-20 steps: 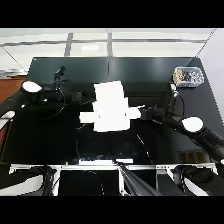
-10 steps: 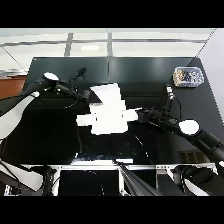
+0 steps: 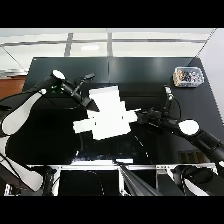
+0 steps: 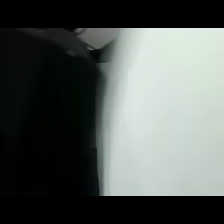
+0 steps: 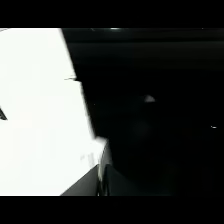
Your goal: Fold the box and place the chain.
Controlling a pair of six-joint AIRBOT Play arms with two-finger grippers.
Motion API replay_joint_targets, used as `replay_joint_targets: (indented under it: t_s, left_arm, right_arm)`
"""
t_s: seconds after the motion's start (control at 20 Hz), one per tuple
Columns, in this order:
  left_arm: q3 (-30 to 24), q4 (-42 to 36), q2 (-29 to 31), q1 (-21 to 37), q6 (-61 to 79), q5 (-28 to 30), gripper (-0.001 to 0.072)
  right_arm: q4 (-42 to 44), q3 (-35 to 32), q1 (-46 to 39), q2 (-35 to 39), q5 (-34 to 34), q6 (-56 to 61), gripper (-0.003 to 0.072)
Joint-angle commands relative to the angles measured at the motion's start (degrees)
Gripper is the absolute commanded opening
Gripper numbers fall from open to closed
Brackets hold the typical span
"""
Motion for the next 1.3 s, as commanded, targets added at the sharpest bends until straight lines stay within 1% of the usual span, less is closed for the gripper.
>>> replay_joint_targets:
  t_s: [0.0,0.05,0.1,0.2,0.25,0.3,0.35,0.4,0.45,0.55,0.6,0.7,0.8,0.9,0.95,1.05,1.15,1.2,1.25]
  left_arm:
    - [0.7,0.3,-0.2,0.2,1.8,-0.2,0.0029]
    - [1.2,0.3,-0.1,0.2,0.4,-0.2,0.0028]
    - [1.6,0.4,0.2,0.2,-1.6,-0.2,0.0026]
    - [1.2,1.0,2.2,-0.1,-3.7,-0.3,0.0024]
    - [-0.4,0.5,4.3,-0.3,-3.8,-0.1,0.0024]
    - [-3.3,-1.0,7.0,-0.6,-2.4,0.9,0.0024]
    - [-7.8,-3.0,10.6,-1.0,0.5,3.3,0.0024]
    - [-13.0,-5.6,14.5,-1.2,4.8,7.3,0.0024]
    - [-18.4,-7.8,18.6,-1.6,9.8,13.2,0.0026]
    - [-24.9,-8.3,23.8,-3.1,18.8,23.5,0.0027]
    - [-26.1,-6.7,24.7,-3.8,23.0,25.1,0.0027]
    - [-26.2,-4.4,24.8,-5.9,32.3,25.8,0.0026]
    - [-26.4,-4.3,24.7,-8.2,36.9,28.8,0.0025]
    - [-26.4,-3.4,24.7,-10.4,39.4,33.9,0.0025]
    - [-26.5,-2.2,24.7,-11.6,39.4,37.1,0.0025]
    - [-26.5,0.6,24.1,-13.3,39.5,40.8,0.0025]
    - [-26.5,0.7,22.7,-13.7,39.5,40.3,0.0025]
    - [-26.5,0.7,21.9,-13.7,39.5,39.5,0.0025]
    - [-26.5,0.7,21.4,-13.7,39.5,38.9,0.0026]
  right_arm:
    - [-1.9,0.2,-0.7,0.1,0.2,-0.1,0.0562]
    - [-5.2,1.0,-2.3,0.3,2.6,-0.3,0.0643]
    - [-11.0,3.3,-4.8,0.6,8.3,-1.0,0.0644]
    - [-24.0,10.6,-11.1,0.7,25.2,-0.9,0.0640]
    - [-28.2,14.1,-13.5,0.7,32.1,-0.9,0.0640]
    - [-31.4,17.0,-15.4,0.7,37.7,-1.0,0.0640]
    - [-33.3,18.9,-16.5,0.7,40.9,-1.4,0.0640]
    - [-33.5,19.6,-17.0,0.7,42.4,-4.1,0.0640]
    - [-33.2,19.5,-16.7,0.7,42.1,-8.1,0.0640]
    - [-33.0,18.9,-14.6,0.4,39.8,-17.1,0.0640]
    - [-33.0,18.3,-13.2,0.4,37.7,-20.3,0.0640]
    - [-33.0,16.7,-10.2,0.3,34.5,-24.8,0.0639]
    - [-32.9,14.9,-7.2,-0.1,33.5,-28.4,0.0640]
    - [-32.8,12.4,-4.0,-0.6,30.9,-30.5,0.0640]
    - [-32.8,11.0,-2.4,-0.6,28.5,-31.3,0.0640]
    - [-32.8,8.1,0.5,-0.7,22.4,-31.4,0.0640]
    - [-32.8,5.7,2.6,-0.8,17.0,-31.4,0.0640]
    - [-32.8,4.7,3.4,-0.8,15.1,-31.4,0.0640]
    - [-32.9,4.1,4.1,-0.8,14.6,-31.5,0.0640]
